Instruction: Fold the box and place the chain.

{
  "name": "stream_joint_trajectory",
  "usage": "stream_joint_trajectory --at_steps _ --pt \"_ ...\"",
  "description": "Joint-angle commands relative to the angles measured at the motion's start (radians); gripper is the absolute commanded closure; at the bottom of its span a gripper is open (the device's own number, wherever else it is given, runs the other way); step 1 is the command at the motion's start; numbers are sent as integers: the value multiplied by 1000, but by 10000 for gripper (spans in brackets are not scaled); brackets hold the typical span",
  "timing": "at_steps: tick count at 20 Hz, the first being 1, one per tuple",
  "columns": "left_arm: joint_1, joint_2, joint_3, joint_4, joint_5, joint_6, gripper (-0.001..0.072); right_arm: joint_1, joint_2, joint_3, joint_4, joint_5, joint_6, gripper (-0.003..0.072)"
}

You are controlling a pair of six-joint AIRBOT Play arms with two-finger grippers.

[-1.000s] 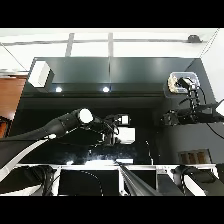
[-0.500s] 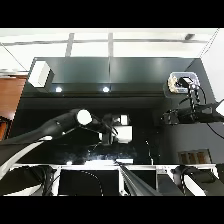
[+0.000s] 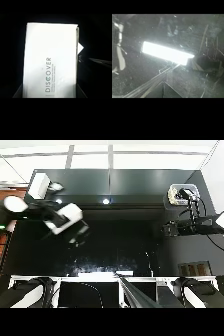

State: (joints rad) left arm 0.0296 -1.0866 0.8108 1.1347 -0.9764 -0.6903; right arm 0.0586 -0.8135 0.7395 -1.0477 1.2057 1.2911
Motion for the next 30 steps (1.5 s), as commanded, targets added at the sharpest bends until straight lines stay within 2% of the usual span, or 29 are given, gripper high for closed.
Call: stream_joint_trajectory --at_steps 1,2,4,9,18,22,26,27,28,30 --pt "348 21 0 35 -4 -68 355 -1 0 -1 0 -20 0 681" --pt "413 21 -1 32 25 -90 354 0 0 -1 0 -25 1 682" --pt "480 15 0 32 93 -92 354 0 0 -1 2 -33 1 682" --pt "483 -97 21 29 238 -95 354 0 0 -1 4 -40 11 681" --pt "431 -393 310 -26 235 -100 354 0 0 -1 3 -78 23 679" --pt "400 -472 351 -25 265 -105 354 0 -1 -1 2 -92 23 679" --pt "402 -498 354 -13 275 -104 352 0 -1 -1 1 -92 23 679" --pt "402 -496 354 -13 291 -104 251 0 -1 -1 2 -92 23 679" --pt "402 -495 356 -13 305 -111 -11 0 -1 -1 2 -90 23 679" --pt "402 -469 385 64 240 -170 -11 0 -1 0 15 -63 24 679"
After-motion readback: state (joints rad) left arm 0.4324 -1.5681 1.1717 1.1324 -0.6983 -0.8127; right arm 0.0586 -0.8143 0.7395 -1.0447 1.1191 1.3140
